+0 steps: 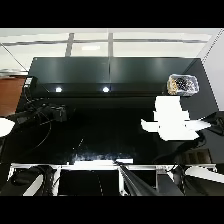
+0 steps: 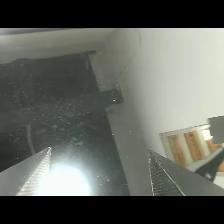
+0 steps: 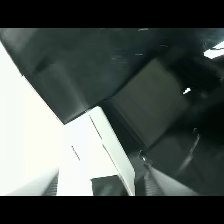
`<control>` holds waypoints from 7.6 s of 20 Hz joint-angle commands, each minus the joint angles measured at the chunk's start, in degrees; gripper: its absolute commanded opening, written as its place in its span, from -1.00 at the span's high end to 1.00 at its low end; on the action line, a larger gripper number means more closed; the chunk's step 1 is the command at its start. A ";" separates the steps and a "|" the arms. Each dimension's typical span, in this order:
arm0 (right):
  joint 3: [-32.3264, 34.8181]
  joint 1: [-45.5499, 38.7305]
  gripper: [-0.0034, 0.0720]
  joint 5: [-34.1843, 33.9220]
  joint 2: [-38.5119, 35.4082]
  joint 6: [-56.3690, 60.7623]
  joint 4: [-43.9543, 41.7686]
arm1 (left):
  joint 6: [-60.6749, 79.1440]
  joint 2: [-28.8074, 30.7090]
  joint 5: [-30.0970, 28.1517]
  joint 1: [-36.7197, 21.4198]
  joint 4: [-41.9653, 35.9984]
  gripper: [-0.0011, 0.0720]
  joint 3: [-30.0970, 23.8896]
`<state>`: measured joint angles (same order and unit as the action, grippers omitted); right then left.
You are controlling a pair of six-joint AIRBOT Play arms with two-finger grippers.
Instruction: Fold the box and place the chain.
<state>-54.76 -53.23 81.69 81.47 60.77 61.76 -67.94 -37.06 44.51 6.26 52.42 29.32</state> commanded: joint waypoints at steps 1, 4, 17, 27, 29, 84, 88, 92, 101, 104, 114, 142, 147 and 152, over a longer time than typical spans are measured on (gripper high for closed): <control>-5.11 4.63 -0.52 1.03 5.75 -4.13 5.62 | -0.02 -0.02 0.98 0.02 -1.57 -0.95 0.04; -6.99 7.96 0.06 0.37 5.95 -7.52 8.57 | -0.02 -0.02 0.94 0.02 -1.97 -0.95 0.04; -2.75 25.03 0.84 9.27 1.97 -5.99 -10.84 | -0.02 -0.02 1.09 0.04 -2.25 -0.95 0.02; 23.87 59.78 0.84 -24.57 -27.50 -1.31 -19.71 | -6.95 -16.02 7.67 -5.73 -8.79 -0.91 -0.33; 26.03 62.64 0.84 -26.10 -30.34 0.48 -19.76 | 7.52 -23.47 14.99 -7.72 -21.09 -0.91 -0.33; 18.05 54.27 -0.88 -20.72 -30.38 -2.58 7.78 | 64.02 -44.02 21.07 11.04 -21.18 0.91 13.66; 18.03 54.31 -0.88 -29.49 -30.36 -2.56 12.07 | 78.60 -32.11 5.20 16.57 -20.09 0.89 5.55; 18.08 54.73 -0.88 -30.12 -30.29 -23.98 -3.96 | 80.54 -34.25 3.06 16.57 -20.09 0.89 4.98; 22.56 70.14 -0.98 -24.87 -30.12 -40.85 -11.82 | 81.31 -37.77 1.92 16.68 -19.45 0.88 5.20; 25.73 74.05 -0.98 -29.29 -30.12 -43.25 -9.38 | 81.29 -37.83 1.81 16.68 -14.62 0.89 5.62; 31.17 82.29 -0.98 -34.67 -30.10 -50.34 -9.22 | 81.02 -38.53 0.17 18.71 -12.33 0.89 5.64; 29.16 91.41 -0.96 -49.35 -27.39 -40.79 -13.20 | 77.88 -38.53 2.08 18.67 -12.33 0.88 6.91; 28.87 88.91 -0.96 -49.86 -28.55 -41.22 -13.09 | 77.88 -38.53 2.08 18.67 -12.33 0.88 6.91; 28.87 89.18 -0.96 -50.14 -28.52 -46.49 -13.73 | 77.88 -38.53 2.05 18.67 -12.35 0.88 6.91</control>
<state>-25.87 36.07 31.77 53.04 16.80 48.18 9.91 -75.64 46.54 24.97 40.07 36.16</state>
